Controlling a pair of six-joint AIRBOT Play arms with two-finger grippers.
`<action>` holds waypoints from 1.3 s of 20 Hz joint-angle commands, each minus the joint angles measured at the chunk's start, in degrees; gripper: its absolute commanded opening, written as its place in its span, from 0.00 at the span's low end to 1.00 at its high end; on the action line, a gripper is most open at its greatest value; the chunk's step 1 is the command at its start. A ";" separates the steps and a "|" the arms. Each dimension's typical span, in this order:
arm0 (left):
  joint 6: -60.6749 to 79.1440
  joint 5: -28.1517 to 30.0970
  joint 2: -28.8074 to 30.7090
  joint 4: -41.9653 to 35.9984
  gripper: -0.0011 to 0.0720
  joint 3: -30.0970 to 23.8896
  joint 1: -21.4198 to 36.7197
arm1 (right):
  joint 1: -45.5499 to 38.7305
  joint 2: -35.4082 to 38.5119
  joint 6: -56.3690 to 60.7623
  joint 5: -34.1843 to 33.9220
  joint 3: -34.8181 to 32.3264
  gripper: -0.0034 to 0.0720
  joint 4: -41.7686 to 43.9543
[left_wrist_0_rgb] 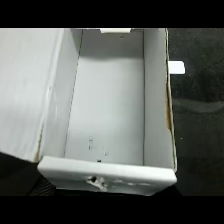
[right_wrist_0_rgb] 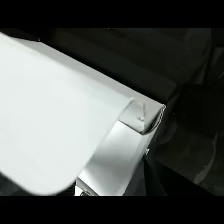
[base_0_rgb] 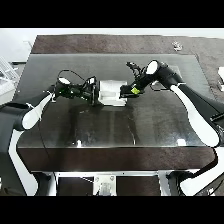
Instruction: Fold the box and place the chain.
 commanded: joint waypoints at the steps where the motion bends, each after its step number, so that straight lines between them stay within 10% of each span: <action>1: 0.00 -0.04 0.02 -0.11 0.50 -0.02 0.07 | 0.96 -0.72 3.21 -1.53 0.24 0.70 -1.99; 26: 0.00 -0.22 0.02 -0.11 0.50 -0.02 0.07 | 3.21 -4.09 10.64 -3.48 3.41 0.53 -8.76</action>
